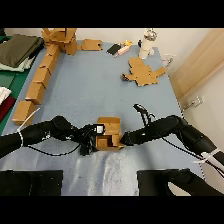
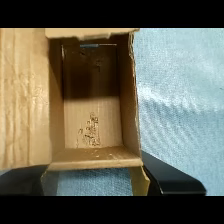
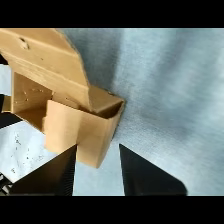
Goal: Fold the box.
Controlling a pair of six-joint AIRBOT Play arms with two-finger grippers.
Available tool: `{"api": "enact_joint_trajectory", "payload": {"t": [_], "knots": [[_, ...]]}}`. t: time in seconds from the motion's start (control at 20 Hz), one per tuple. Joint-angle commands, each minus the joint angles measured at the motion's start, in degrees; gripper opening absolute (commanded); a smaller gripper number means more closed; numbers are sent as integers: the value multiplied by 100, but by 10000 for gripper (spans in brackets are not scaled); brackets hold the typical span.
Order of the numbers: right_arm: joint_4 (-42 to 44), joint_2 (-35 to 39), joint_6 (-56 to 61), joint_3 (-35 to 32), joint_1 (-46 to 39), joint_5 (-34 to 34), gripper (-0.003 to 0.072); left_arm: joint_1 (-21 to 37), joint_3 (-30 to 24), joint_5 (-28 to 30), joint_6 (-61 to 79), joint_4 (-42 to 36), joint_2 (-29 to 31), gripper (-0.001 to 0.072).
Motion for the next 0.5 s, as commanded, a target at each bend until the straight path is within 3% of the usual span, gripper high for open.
{"api": "enact_joint_trajectory", "payload": {"t": [0.0, 0.2, 0.45], "knots": [[-1231, -323, 1362, 398, 752, 59, 419, 4, 2, 2, 0, 0, -2, 598], [-2374, -748, 3327, 977, 1838, 17, 400, 4, 2, 2, 0, 0, -2, 597], [-3244, -1729, 5086, 1867, 2603, -817, 400, 2, 2, 2, 0, 0, -2, 598]]}}
